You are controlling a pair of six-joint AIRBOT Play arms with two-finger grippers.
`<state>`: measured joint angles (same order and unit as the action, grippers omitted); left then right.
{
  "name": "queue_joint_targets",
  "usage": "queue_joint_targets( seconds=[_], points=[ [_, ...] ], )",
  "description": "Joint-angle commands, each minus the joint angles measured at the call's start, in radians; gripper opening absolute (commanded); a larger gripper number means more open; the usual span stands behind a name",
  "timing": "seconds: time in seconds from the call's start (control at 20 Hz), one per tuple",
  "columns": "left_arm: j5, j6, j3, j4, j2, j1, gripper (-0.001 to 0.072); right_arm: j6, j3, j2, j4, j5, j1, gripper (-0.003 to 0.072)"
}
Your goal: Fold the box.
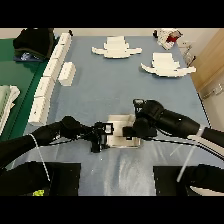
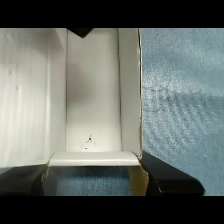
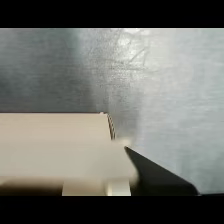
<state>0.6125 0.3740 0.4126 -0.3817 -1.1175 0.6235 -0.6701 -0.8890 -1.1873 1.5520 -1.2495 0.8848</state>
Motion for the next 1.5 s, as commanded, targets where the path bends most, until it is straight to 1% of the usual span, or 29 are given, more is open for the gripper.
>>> queue_joint_targets(
  seconds=[0.0,0.05,0.1,0.15,0.2,0.25,0.3,0.35,0.4,0.45,0.5,0.6,0.65,0.7,0.8,0.9,1.0,1.1,1.25,1.3,1.35,1.45],
  points=[
    [-0.001,-0.001,0.001,0.0,0.0,0.0,0.0512,-0.002,-0.042,0.125,-0.082,-0.109,-0.001,0.0498],
    [-0.001,0.0,0.001,0.0,0.0,0.0,0.0511,-0.002,-0.042,0.17,-0.13,-0.153,-0.014,0.025],
    [-0.001,0.0,0.001,0.0,0.0,0.0,0.0511,-0.002,-0.038,0.198,-0.18,-0.203,-0.051,0.0082],
    [-0.001,-0.001,0.001,0.0,0.0,0.0,0.0512,-0.02,-0.025,0.214,-0.196,-0.23,-0.109,0.0068],
    [-0.001,-0.001,0.001,0.0,0.0,0.0,0.0512,-0.073,-0.006,0.217,-0.183,-0.22,-0.179,0.0003],
    [-0.001,0.0,0.001,0.0,0.0,0.0,0.0512,-0.143,0.019,0.208,-0.152,-0.182,-0.263,0.0003],
    [-0.001,0.0,0.001,0.0,0.0,0.0,0.0512,-0.211,0.047,0.192,-0.095,-0.115,-0.347,0.0002],
    [-0.001,0.0,0.001,0.0,0.0,0.0,0.0512,-0.301,0.077,0.165,0.009,-0.025,-0.445,0.0003],
    [-0.001,0.0,0.001,0.0,0.0,0.0,0.0512,-0.422,0.099,0.127,0.161,0.06,-0.543,0.0002],
    [-0.001,0.0,0.001,0.0,0.0,0.0,0.0512,-0.56,0.109,0.085,0.327,0.12,-0.628,0.0002],
    [-0.001,0.0,0.001,0.0,0.0,0.0,0.0512,-0.714,0.109,0.032,0.525,0.146,-0.706,0.0002],
    [-0.001,0.0,0.001,0.0,0.0,0.0,0.0512,-0.977,0.107,-0.076,0.857,0.121,-0.812,0.0002],
    [-0.001,0.0,0.001,0.0,0.0,0.0,0.0512,-1.073,0.098,-0.13,0.967,0.075,-0.839,0.0002],
    [-0.001,-0.001,0.001,0.0,0.0,0.0,0.0511,-1.146,0.081,-0.186,1.04,0.01,-0.854,0.0002],
    [0.0,0.0,0.001,0.0,0.0,0.0,0.0512,-1.268,0.029,-0.293,1.112,-0.148,-0.847,0.0001],
    [-0.001,-0.001,0.001,0.0,0.0,0.0,0.0512,-1.366,-0.01,-0.348,1.139,-0.265,-0.823,0.0001],
    [-0.001,0.0,0.001,0.0,0.0,0.0,0.0511,-1.434,-0.016,-0.351,1.14,-0.329,-0.791,0.0001],
    [-0.001,0.0,0.001,0.0,0.0,0.0,0.0512,-1.511,-0.015,-0.351,1.132,-0.364,-0.757,0.0],
    [-0.001,0.0,0.001,0.0,0.0,0.0,0.0512,-1.599,0.005,-0.325,1.118,-0.346,-0.694,0.0],
    [-0.001,0.0,0.001,0.0,0.0,0.0,0.0511,-1.624,0.023,-0.301,1.112,-0.321,-0.669,0.0001],
    [-0.001,-0.001,0.001,0.0,0.0,0.0,0.0512,-1.65,0.048,-0.267,1.099,-0.277,-0.646,0.0],
    [-0.001,0.0,0.001,0.0,0.0,0.0,0.0511,-1.688,0.117,-0.169,1.06,-0.127,-0.598,0.0]
  ],
)
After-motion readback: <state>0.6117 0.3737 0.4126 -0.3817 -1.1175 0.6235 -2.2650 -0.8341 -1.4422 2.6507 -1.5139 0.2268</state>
